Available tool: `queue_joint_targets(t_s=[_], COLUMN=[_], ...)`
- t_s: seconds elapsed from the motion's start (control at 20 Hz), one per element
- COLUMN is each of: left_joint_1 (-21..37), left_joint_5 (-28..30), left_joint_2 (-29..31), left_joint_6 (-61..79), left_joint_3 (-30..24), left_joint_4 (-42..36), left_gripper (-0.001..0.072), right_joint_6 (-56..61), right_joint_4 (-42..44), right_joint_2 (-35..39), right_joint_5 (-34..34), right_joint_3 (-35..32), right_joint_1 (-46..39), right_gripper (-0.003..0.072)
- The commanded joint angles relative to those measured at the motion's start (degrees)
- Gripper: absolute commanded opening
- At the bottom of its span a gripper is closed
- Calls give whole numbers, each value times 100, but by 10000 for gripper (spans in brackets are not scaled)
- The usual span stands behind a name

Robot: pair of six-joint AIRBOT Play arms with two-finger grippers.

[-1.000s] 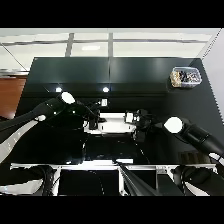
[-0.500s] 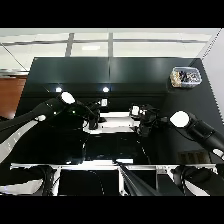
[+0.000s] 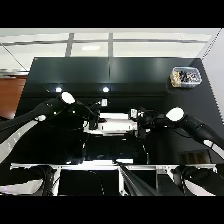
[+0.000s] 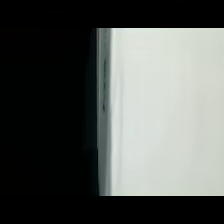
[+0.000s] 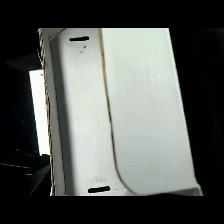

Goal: Fold the box and place the chain.

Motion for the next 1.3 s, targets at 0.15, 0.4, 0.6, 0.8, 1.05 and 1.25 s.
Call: queue_joint_targets(t_s=[0.15, 0.4, 0.6, 0.8, 1.05, 1.25], left_joint_1=[-2, -2, -2, -2, -2, -2], left_joint_5=[4, 4, 4, 4, 4, 4], left_joint_2=[-4, -4, -4, -4, -4, -4], left_joint_6=[-4, -4, -4, -4, -4, -4], left_joint_3=[2, 2, 2, 2, 2, 2], left_joint_4=[-7, -7, -11, -11, -11, -11], left_gripper=[27, 27, 27, 27, 27, 27], right_joint_6=[-529, -481, -439, -413, -413, -413], right_joint_4=[201, 33, 28, 33, 31, 31], right_joint_2=[-518, -669, -717, -719, -719, -721], right_joint_5=[168, 111, 9, -26, -28, -26], right_joint_3=[2, 2, 2, 2, 2, 2], right_joint_1=[-153, -146, -105, -105, -105, -105], right_gripper=[708, 707, 707, 707, 707, 707])
